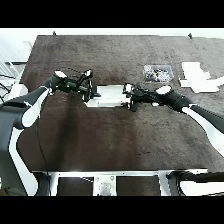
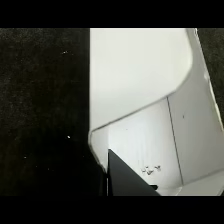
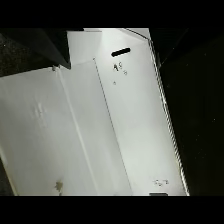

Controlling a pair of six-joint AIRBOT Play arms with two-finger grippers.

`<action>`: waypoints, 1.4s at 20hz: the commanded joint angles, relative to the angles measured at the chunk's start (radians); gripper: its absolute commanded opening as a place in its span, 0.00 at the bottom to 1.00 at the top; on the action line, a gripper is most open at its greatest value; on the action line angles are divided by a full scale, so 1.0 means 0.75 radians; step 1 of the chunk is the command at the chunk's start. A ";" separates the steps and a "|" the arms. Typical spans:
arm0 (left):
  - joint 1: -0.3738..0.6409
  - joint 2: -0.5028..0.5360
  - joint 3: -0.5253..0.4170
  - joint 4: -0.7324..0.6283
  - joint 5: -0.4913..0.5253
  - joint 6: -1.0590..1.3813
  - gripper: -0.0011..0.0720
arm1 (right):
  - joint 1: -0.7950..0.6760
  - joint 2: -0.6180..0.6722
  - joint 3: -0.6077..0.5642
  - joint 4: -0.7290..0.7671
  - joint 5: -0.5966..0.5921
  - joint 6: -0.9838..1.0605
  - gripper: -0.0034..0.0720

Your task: Fold the box and place the chain.

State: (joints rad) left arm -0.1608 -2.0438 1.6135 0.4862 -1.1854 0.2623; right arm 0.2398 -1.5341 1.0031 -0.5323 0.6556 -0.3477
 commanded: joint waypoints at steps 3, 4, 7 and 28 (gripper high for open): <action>-0.001 -0.001 0.000 -0.001 -0.001 0.000 0.04 | -0.042 -0.032 0.044 0.001 0.026 0.036 0.86; -0.001 -0.001 0.000 -0.001 0.000 0.000 0.04 | -0.050 -0.043 0.062 -0.001 0.051 0.043 0.86; -0.001 -0.001 0.000 -0.001 -0.001 0.000 0.04 | -0.071 -0.073 0.104 -0.001 0.119 0.044 0.86; -0.001 -0.001 0.000 -0.001 -0.001 0.001 0.04 | -0.164 -0.481 0.505 -0.040 0.689 0.100 0.86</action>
State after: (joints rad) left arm -0.1608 -2.0438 1.6135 0.4854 -1.1877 0.2626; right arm 0.1123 -1.8748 1.3685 -0.5468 1.1484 -0.2760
